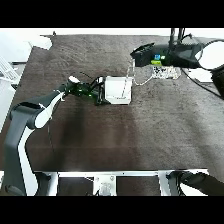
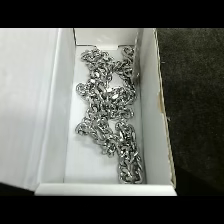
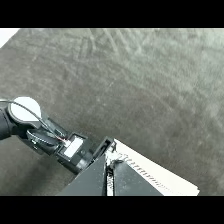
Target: Fold the box and place the chain.
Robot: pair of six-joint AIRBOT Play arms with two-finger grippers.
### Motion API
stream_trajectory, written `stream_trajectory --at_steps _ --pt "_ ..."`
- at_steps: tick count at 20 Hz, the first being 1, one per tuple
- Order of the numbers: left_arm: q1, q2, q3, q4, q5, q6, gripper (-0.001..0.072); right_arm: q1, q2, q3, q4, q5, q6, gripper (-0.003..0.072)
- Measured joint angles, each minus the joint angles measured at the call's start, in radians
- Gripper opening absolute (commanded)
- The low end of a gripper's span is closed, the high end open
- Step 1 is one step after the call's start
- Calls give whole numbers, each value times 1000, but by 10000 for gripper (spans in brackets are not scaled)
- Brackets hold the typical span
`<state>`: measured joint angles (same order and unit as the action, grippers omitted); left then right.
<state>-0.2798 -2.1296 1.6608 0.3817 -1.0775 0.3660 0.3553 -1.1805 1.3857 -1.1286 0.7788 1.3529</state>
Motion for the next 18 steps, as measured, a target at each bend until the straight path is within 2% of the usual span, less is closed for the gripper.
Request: stream_trajectory --at_steps 8,15,16,17,18 --pt "0 0 0 0 0 0 351 30 -42 -170 18 -136 60 8" --pt "0 0 0 0 0 0 350 83 -297 -224 58 -261 75 16" --pt "0 0 0 0 0 0 351 88 -336 -225 64 -268 76 178" --pt "0 0 0 0 0 0 351 90 -362 -227 69 -269 77 430" --pt "0 0 0 0 0 0 351 91 -382 -227 74 -274 76 494"
